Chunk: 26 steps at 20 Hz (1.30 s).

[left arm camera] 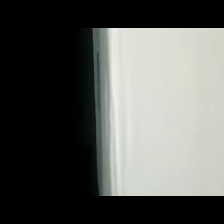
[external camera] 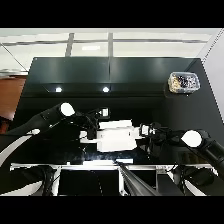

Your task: Fold the box and place the chain.

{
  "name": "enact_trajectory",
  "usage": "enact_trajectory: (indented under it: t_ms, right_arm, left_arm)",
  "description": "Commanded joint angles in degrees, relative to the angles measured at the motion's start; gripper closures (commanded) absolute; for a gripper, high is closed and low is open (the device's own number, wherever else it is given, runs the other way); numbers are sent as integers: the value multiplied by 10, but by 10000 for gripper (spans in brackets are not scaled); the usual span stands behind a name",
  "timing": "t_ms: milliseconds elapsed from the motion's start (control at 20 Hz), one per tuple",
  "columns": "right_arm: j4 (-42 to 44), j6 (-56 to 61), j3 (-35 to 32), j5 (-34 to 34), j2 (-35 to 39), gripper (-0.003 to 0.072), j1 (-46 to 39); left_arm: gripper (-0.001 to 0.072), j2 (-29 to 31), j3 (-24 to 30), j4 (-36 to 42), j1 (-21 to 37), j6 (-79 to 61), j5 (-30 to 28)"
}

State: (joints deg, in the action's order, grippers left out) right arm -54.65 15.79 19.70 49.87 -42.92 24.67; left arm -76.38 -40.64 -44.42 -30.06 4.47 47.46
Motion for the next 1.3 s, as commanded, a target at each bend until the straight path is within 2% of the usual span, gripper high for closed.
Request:
enact_trajectory:
  t_ms: [0, 250, 600, 850, 1250]
  right_arm:
    - [3, 0, 0, 6, -2, -7, 0]
    - [13, -19, 0, 9, -35, -7, 13]
    - [26, -50, 0, -45, -67, -7, 62]
    - [79, -73, 0, -108, -81, -7, 87]
    - [79, -59, 4, -124, -84, -7, 104]
  left_arm:
    - [679, -13, -2, -7, 0, 5, -17]
    - [679, -14, -2, -7, 0, 5, -19]
    - [678, -14, -2, -7, 0, 5, -18]
    - [678, -14, -2, -5, 0, 5, -17]
    - [678, -14, -2, -3, 0, 5, -17]
